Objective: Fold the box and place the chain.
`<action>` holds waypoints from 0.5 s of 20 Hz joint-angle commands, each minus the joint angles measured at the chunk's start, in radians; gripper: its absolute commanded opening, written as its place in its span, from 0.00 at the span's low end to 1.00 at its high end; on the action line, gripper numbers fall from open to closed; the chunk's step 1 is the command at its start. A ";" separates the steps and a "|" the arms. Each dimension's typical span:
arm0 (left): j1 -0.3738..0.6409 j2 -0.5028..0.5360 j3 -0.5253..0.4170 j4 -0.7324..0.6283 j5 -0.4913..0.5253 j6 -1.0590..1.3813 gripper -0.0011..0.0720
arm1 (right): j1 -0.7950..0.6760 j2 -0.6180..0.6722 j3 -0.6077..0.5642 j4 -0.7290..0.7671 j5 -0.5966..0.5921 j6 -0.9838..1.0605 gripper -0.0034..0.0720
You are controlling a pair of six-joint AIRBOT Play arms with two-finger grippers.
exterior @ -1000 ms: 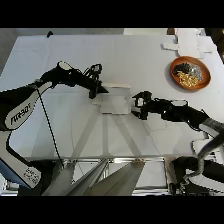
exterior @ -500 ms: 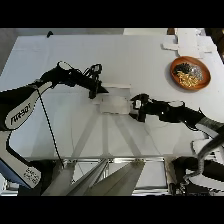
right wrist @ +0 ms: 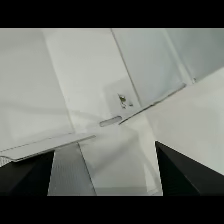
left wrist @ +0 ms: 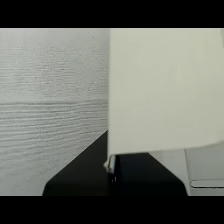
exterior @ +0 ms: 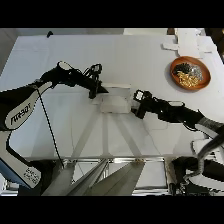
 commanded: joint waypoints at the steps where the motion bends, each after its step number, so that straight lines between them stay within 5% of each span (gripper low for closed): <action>1: -0.001 0.000 0.000 0.000 0.000 0.000 0.03 | 0.001 0.000 0.001 0.028 -0.007 0.033 1.00; 10: -0.001 0.000 0.000 0.000 0.000 0.000 0.03 | 0.001 -0.001 0.002 -0.072 0.009 0.032 1.00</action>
